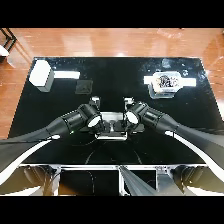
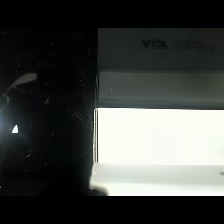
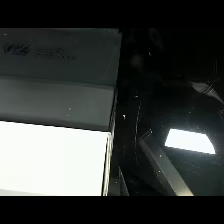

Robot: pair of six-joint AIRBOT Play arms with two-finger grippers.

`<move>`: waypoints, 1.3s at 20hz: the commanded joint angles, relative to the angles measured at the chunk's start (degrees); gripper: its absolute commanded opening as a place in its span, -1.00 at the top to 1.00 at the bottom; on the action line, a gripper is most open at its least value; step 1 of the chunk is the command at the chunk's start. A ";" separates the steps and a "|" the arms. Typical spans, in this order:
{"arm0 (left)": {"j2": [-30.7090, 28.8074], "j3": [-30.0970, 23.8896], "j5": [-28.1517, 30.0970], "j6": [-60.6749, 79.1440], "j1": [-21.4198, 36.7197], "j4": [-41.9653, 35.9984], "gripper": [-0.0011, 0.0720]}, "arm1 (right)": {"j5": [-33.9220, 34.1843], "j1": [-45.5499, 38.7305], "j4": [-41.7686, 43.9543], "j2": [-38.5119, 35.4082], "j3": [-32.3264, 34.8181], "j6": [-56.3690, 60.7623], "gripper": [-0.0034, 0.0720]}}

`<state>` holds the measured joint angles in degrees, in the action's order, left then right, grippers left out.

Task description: Fold the box and place the chain.

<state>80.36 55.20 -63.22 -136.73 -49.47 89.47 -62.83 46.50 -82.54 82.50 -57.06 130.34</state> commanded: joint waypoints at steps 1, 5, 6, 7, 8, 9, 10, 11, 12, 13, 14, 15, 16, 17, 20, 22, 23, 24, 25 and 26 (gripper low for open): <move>0.02 0.02 -0.02 0.00 -0.04 0.04 0.91 | -0.07 0.00 -0.02 0.07 -0.04 0.20 0.28; 0.02 0.02 -0.04 0.00 -0.04 0.04 0.91 | 0.07 0.00 0.00 0.15 -0.04 -0.07 0.73; 0.02 0.02 -0.04 0.00 -0.04 0.04 0.91 | 0.09 0.00 0.02 0.15 -0.04 -0.09 0.83; 0.02 0.02 -0.04 0.02 -0.04 0.04 0.91 | 0.09 0.00 0.04 0.15 -0.04 -0.07 0.85; 0.02 0.02 -0.02 0.02 -0.04 0.04 0.91 | 0.13 0.00 0.35 0.15 -0.04 -0.07 0.85; 0.02 0.02 -0.02 0.02 -0.04 0.04 0.91 | 0.15 0.00 0.46 0.15 -0.04 -0.07 0.85; 0.02 0.02 -0.02 0.02 -0.04 0.04 0.91 | 0.22 0.00 0.46 0.15 -0.04 -0.07 0.85; 0.02 0.02 -0.02 0.02 -0.04 0.04 0.91 | 0.28 0.00 0.48 0.15 -0.04 -0.07 0.85; 0.02 0.02 -0.04 0.02 -0.04 0.04 0.91 | 0.28 0.00 0.48 0.15 -0.04 -0.04 0.85; 0.02 0.02 -0.04 0.02 -0.04 0.04 0.91 | 0.28 0.00 0.42 0.15 -0.04 -0.07 0.85; 0.02 0.02 -0.04 0.02 -0.04 0.04 0.91 | 0.24 -0.02 0.37 0.13 -0.04 -0.07 0.82; 0.02 0.02 -0.04 0.02 -0.04 0.04 0.91 | 0.24 -0.02 0.37 0.13 -0.07 -0.07 0.76; 0.02 0.02 -0.04 0.02 -0.02 0.04 0.91 | 0.02 -0.02 0.37 0.11 -0.07 -0.07 -0.04; 0.02 0.02 -0.04 0.02 -0.02 0.04 0.91 | -0.50 -0.02 0.39 0.00 -0.07 -0.07 -0.40; 0.02 0.02 -0.02 0.00 -0.02 0.04 0.91 | -2.97 -0.02 -1.01 -1.49 -0.07 -2.97 -0.40; 0.02 0.02 0.04 0.00 -0.02 0.04 0.91 | -4.61 -0.02 -2.69 -3.56 -0.07 -5.73 -0.40; 0.02 0.02 0.04 0.02 -0.02 0.04 0.91 | -5.97 -0.02 -3.56 -5.07 -0.07 -7.15 -0.40; 0.02 0.02 -0.02 0.02 -0.02 0.04 0.91 | -7.63 -0.20 -3.63 -6.93 -0.07 -8.48 -0.40; 0.02 0.02 -0.15 0.02 -0.04 0.04 0.91 | -9.49 -0.22 -4.07 -9.51 -0.07 -10.01 -0.40; 0.02 0.02 -0.26 0.02 -0.04 0.04 0.91 | -10.64 -0.22 -5.33 -12.26 -0.07 -10.73 -0.40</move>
